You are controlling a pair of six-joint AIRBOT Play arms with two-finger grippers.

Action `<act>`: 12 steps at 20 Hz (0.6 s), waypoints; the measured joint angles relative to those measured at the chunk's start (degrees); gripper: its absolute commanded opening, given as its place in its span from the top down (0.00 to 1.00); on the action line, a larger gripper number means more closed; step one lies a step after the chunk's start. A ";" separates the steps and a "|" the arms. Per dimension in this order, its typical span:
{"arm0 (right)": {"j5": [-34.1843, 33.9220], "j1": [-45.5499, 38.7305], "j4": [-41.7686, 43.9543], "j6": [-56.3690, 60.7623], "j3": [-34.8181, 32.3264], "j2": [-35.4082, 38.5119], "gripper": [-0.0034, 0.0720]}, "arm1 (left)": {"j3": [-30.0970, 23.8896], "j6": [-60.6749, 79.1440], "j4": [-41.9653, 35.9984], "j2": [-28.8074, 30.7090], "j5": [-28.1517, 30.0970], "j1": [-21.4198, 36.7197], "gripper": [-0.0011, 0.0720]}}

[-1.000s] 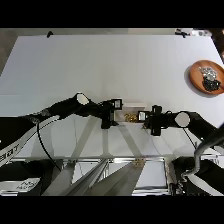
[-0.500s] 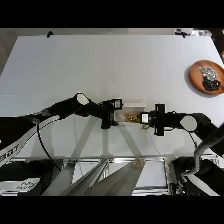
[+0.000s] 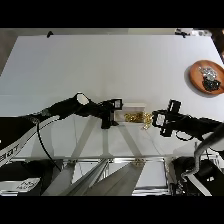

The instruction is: Fold the box and place the chain.

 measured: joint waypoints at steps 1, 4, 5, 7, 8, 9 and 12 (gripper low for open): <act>1.05 -0.02 -0.09 0.79 0.00 0.26 0.63 | 0.00 0.00 0.00 0.00 0.00 0.00 0.36; 3.48 0.00 -0.28 1.92 -0.11 -2.36 0.49 | 0.02 0.00 0.00 0.00 0.00 0.00 0.36; 3.63 0.00 -0.35 1.92 -0.13 -4.37 0.43 | 0.00 0.00 0.00 0.00 0.00 0.00 0.36; 3.74 0.00 -0.39 0.39 -0.24 -9.38 0.34 | 0.00 0.00 0.00 0.00 0.00 0.00 0.36; 3.17 0.00 -0.37 -0.70 -0.24 -12.28 0.34 | 0.00 0.00 0.00 0.00 0.00 0.00 0.36; 2.16 -0.02 -0.35 -1.64 -0.24 -14.95 0.34 | 0.02 0.00 0.00 0.00 0.00 0.00 0.36; -1.99 -0.02 0.85 -4.42 -0.24 -21.99 0.34 | 0.00 0.00 0.00 0.00 0.00 0.00 0.36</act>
